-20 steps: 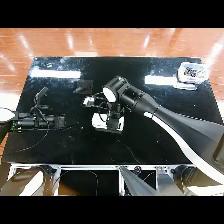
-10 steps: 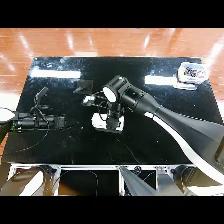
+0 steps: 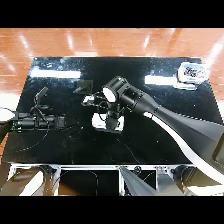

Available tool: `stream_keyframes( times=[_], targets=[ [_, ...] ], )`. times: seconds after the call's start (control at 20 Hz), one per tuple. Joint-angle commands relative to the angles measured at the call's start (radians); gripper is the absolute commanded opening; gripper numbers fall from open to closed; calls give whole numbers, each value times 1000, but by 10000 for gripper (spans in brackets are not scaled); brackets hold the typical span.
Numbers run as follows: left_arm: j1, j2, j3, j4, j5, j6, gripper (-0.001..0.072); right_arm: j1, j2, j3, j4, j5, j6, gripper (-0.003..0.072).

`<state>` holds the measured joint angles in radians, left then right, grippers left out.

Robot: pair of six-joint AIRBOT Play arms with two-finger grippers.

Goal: Fold the box and place the chain.

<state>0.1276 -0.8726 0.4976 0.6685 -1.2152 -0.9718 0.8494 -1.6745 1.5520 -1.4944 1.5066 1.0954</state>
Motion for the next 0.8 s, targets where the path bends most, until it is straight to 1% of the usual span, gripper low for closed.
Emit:
stream_keyframes(
  times=[0.0,0.15,0.55,0.75],
  targets=[
    [1,0,1,0,0,0,621,1,-3,0,8,-3,0,426],
    [1,0,1,0,0,0,620,1,-13,0,47,-1,-1,427],
    [1,0,1,0,0,0,621,0,-11,0,45,1,1,426],
    [1,0,1,0,0,0,621,0,15,0,24,0,8,426]
  ],
)
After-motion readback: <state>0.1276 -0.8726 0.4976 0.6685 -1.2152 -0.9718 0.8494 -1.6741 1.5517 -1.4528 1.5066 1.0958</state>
